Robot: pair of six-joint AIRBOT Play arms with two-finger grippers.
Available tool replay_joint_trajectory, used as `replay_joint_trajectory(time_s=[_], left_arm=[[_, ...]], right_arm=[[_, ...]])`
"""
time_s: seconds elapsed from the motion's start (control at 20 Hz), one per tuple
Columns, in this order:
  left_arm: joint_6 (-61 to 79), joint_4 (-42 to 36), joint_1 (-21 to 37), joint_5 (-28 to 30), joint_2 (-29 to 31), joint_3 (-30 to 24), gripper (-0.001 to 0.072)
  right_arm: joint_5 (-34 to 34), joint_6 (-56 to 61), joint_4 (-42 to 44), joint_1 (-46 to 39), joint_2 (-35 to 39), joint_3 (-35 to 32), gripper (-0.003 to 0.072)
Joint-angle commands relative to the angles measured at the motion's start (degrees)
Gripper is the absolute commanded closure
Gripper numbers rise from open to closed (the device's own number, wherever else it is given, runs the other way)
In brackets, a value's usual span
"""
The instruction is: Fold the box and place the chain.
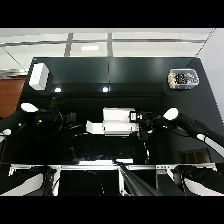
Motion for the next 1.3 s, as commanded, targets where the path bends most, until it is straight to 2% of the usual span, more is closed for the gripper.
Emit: replay_joint_trajectory(time_s=[0.0, 0.2, 0.35, 0.8, 0.85, 0.95, 1.0, 1.25], left_arm=[[-3.8, -3.5, -5.2, 1.9, -1.4, -1.9, 0.0689], [-2.8, -7.6, -9.6, 3.2, -6.3, -1.5, 0.0688], [1.3, -9.2, -9.9, -0.4, -9.8, 0.3, 0.0687], [4.3, -11.1, -9.9, -1.8, -9.9, 5.2, 0.0678], [4.3, -11.3, -10.0, -1.8, -9.9, 5.6, 0.0562], [4.3, -11.5, -10.1, -2.1, -9.9, 6.0, 0.0156], [4.3, -11.5, -10.1, -2.4, -9.9, 6.2, 0.0081], [5.1, -15.4, -10.3, -4.0, -9.9, 6.9, 0.0064]], right_arm=[[0.0, 0.0, 0.0, 0.0, 0.0, 0.0, 0.0558], [0.0, 0.0, 0.0, 0.0, 0.0, 0.0, 0.0559], [0.0, 0.0, 0.0, 0.0, 0.0, 0.0, 0.0558], [0.0, 0.0, 0.0, 0.0, 0.0, 0.0, 0.0558], [0.0, 0.0, 0.0, 0.0, 0.0, 0.0, 0.0558], [0.0, 0.0, 0.0, 0.0, 0.0, 0.0, 0.0558], [0.0, 0.0, 0.0, 0.0, 0.0, 0.0, 0.0558], [0.0, 0.0, 0.0, 0.0, 0.0, 0.0, 0.0558]])
